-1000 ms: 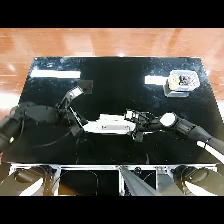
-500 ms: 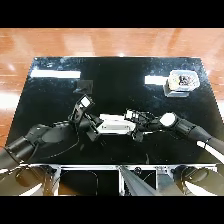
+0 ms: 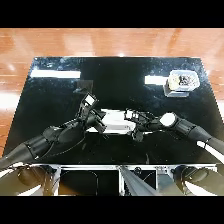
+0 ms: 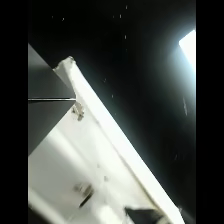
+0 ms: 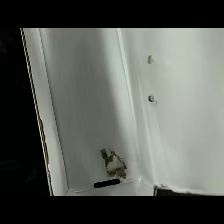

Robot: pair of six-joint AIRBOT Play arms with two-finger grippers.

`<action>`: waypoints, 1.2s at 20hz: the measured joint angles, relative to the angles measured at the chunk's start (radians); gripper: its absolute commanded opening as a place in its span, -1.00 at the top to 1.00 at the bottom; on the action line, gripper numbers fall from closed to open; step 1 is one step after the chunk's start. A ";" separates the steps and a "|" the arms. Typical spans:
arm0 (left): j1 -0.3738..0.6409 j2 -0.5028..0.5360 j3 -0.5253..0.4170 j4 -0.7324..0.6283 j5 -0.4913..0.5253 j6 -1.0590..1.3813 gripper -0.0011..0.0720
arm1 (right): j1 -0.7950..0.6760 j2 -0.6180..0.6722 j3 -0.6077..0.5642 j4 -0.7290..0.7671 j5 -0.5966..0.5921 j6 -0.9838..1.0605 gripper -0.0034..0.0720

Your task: Fold the box and place the chain.

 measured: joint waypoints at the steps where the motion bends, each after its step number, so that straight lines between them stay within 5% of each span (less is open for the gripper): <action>1: -0.001 -0.013 0.000 0.000 -0.017 0.000 0.92 | 0.000 0.000 0.000 0.000 0.000 0.000 -0.54; 11: -0.016 -0.114 0.001 0.002 -0.065 -0.042 0.92 | 0.000 0.000 0.000 0.000 0.000 0.000 -0.54; 16: 0.001 -0.069 0.002 0.038 -0.027 -0.049 0.91 | 0.000 0.000 0.000 0.000 0.000 0.000 -0.54; 19: 0.064 0.024 0.002 0.091 0.103 -0.049 0.91 | 0.000 0.000 0.000 0.000 0.000 0.000 -0.54; 24: 0.236 0.190 0.002 0.206 0.479 -0.023 0.91 | 0.000 0.000 0.000 0.000 0.001 0.000 -0.54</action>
